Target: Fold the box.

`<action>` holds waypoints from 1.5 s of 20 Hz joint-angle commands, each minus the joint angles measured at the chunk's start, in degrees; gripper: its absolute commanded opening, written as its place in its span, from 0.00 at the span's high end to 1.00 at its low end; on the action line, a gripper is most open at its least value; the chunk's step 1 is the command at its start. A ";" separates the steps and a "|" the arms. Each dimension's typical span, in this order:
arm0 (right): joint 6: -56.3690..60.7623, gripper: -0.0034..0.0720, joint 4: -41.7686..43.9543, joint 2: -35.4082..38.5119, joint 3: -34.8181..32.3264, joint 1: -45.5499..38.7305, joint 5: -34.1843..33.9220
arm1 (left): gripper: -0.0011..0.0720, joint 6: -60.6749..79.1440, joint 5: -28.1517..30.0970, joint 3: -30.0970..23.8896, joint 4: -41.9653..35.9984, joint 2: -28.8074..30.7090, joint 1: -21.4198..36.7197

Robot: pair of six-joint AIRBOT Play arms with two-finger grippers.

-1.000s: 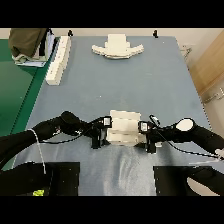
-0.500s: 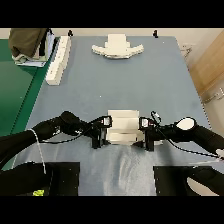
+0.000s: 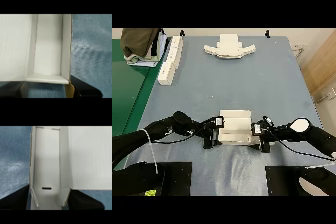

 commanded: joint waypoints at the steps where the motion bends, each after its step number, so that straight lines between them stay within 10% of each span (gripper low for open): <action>1: 0.13 0.00 -2.43 0.42 0.04 -0.09 0.46 | 0.43 -0.02 0.13 0.07 -0.07 -0.02 0.00; 15: 21.55 0.02 -13.73 23.06 0.02 -2.60 6.25 | 0.43 -0.02 0.13 0.04 -0.07 -0.02 0.00; 24: 65.46 0.02 21.35 23.54 0.04 -2.51 11.61 | 0.43 -0.02 0.13 0.04 -0.04 -0.02 0.00; 30: 68.13 0.02 28.50 23.56 0.04 -2.47 10.82 | 0.43 -0.02 0.15 0.04 -0.04 -0.02 0.00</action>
